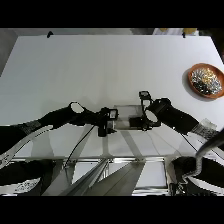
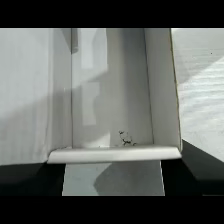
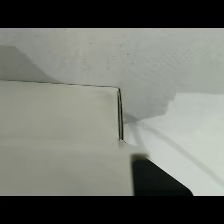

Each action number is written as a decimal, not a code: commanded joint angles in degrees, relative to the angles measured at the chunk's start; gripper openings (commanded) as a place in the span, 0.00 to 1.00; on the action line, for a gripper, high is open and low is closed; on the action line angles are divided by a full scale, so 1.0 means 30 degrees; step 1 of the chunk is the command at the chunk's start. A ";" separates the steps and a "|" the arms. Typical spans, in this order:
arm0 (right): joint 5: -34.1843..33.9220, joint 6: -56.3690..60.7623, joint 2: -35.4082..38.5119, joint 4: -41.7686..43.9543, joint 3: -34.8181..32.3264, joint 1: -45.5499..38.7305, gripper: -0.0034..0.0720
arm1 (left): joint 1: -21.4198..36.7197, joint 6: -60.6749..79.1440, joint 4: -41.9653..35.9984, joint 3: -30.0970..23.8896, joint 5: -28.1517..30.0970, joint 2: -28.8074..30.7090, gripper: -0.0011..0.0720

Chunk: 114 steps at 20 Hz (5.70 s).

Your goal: Fold the box and place the chain.

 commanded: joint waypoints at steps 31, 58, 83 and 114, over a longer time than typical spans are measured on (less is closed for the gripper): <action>0.1078 -0.2623 0.1224 -0.1384 0.0882 -0.0022 0.37 | 0.0022 -0.0051 -0.0022 -0.0007 -0.0029 0.0015 0.39; 0.3177 -1.4112 -0.8582 -0.0918 1.5584 -2.2127 0.46 | 0.0022 -0.0051 -0.0029 -0.0007 -0.0175 0.0015 0.39; 0.1778 -1.4462 -1.0892 -0.0605 1.5548 -2.2105 0.36 | 0.0022 -0.0051 -0.0022 -0.0007 -0.0175 0.0015 0.39; 0.4284 -1.4841 -0.4976 0.0933 1.5548 -2.2105 0.07 | 0.0015 -0.0051 -0.0029 -0.0007 -0.0182 0.0015 0.39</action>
